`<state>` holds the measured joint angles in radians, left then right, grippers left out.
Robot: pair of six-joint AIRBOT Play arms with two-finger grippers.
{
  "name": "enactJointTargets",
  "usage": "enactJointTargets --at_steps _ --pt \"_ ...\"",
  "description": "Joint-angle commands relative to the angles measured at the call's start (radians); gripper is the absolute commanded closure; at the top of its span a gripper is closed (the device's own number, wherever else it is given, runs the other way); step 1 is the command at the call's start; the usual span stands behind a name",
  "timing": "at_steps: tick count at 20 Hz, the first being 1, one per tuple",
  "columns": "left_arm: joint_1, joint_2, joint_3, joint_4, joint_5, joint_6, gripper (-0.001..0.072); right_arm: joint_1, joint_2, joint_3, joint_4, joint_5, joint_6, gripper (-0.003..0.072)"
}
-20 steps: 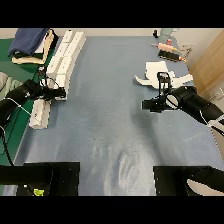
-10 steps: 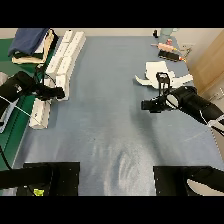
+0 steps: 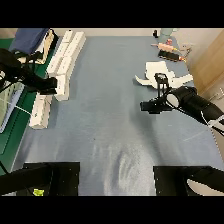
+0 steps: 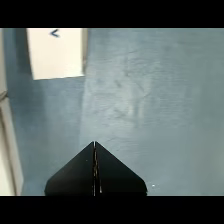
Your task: Fold the box.
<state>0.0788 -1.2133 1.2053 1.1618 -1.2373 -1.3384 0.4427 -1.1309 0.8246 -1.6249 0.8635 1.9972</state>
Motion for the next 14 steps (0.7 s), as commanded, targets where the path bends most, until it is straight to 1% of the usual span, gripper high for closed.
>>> enactJointTargets --at_steps 1,5,7,9,10,14 --pt "-0.098 0.008 0.023 -0.119 0.029 0.076 0.0694 0.001 0.000 0.001 0.084 -0.001 -0.029 0.0683" --pt "-0.348 0.008 0.006 0.027 0.106 0.066 0.0695 0.001 0.000 0.001 0.108 0.001 -0.027 0.0683" --pt "-0.449 0.008 -0.019 0.063 0.156 0.048 0.0695 0.000 0.000 0.001 0.103 0.001 -0.027 0.0684" --pt "-0.508 0.008 -0.043 0.065 0.188 0.037 0.0693 0.000 0.000 0.001 0.104 0.000 -0.027 0.0683" --pt "-0.525 0.008 -0.049 0.065 0.189 0.037 0.0693 0.000 0.000 0.001 0.104 0.000 -0.027 0.0683" --pt "-0.560 0.008 -0.049 0.046 0.188 0.037 0.0693 0.000 0.000 0.001 0.104 0.000 -0.027 0.0684"
